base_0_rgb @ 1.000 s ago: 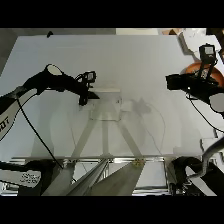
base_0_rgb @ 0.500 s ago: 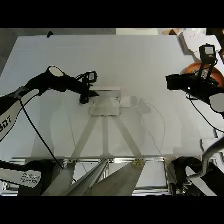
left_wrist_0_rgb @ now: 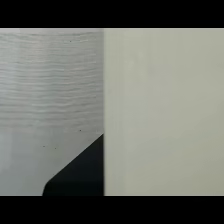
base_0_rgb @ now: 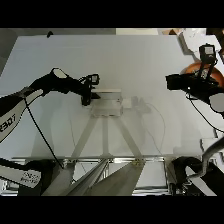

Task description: Fold the box and place the chain.

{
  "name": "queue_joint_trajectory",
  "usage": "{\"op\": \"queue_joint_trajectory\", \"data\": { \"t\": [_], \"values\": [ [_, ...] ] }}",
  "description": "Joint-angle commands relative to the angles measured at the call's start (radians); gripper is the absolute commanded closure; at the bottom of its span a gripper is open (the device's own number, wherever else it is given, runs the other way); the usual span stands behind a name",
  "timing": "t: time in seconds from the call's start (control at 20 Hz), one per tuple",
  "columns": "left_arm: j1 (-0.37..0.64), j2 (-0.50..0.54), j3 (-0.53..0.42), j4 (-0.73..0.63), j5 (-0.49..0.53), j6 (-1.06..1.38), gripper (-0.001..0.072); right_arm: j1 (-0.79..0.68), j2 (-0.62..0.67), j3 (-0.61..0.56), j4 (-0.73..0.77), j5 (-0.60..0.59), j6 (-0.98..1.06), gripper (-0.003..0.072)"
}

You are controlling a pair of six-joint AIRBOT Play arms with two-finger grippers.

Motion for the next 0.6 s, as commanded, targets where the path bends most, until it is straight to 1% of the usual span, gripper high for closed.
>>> {"op": "queue_joint_trajectory", "data": {
  "t": [0.0, 0.55],
  "values": [
    [-0.002, -0.004, -0.001, 0.004, 0.0, 0.0, 0.0703, 0.0, 0.0, 0.001, 0.0, 0.0, 0.0, 0.023],
    [-0.004, -0.004, -0.001, 0.004, -0.001, 0.0, 0.0697, 0.0, 0.0, 0.001, 0.0, 0.0, 0.0, 0.023]
  ]
}}
